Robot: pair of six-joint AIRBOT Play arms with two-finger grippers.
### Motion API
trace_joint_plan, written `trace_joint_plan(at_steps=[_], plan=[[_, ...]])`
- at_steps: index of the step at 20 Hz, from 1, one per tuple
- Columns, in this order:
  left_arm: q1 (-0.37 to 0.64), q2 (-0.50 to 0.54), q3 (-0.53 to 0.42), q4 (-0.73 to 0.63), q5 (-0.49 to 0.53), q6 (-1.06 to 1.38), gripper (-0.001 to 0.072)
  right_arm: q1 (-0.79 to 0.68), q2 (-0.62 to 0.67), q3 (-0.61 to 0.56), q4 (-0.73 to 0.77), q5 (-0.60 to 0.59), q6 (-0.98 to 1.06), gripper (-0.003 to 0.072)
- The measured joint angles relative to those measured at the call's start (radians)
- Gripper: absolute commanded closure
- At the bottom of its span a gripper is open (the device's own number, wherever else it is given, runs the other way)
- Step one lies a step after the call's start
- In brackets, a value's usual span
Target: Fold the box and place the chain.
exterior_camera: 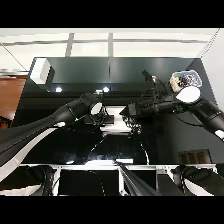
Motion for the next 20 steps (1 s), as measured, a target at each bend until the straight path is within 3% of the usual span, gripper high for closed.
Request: trace_joint_plan(at_steps=[3,4,5,6,11,14,16,17,20], plan=[[0.0,0.0,0.0,0.0,0.0,0.0,0.068,0.014,-0.016,-0.016,-0.001,-0.045,0.0,0.0666],[0.0,0.0,0.0,0.0,0.0,0.0,0.068,0.015,-0.019,-0.019,0.0,-0.054,0.0,0.0618],[0.0,0.0,0.0,0.0,0.0,0.0,0.068,0.017,-0.022,-0.02,0.0,-0.059,0.0,0.0327],[0.0,0.0,0.0,0.0,0.0,0.0,0.068,0.016,-0.023,-0.021,0.0,-0.061,0.0,0.0196],[0.0,0.0,0.0,0.0,-0.002,0.0,0.068,-0.134,0.028,-0.005,-0.015,0.09,-0.046,0.0181],[0.0,0.0,0.0,0.0,-0.001,0.0,0.068,-0.299,0.13,-0.021,-0.106,0.193,-0.087,0.0181],[0.0,0.0,0.0,0.0,-0.001,0.0,0.068,-0.383,0.204,-0.083,-0.185,0.201,-0.129,0.0178],[0.0,0.0,0.0,0.0,-0.001,0.0,0.068,-0.408,0.232,-0.131,-0.209,0.175,-0.162,-0.0005],[0.0,0.0,0.0,0.0,0.0,0.0,0.068,-0.399,0.269,-0.29,-0.224,0.031,-0.291,-0.0034]])
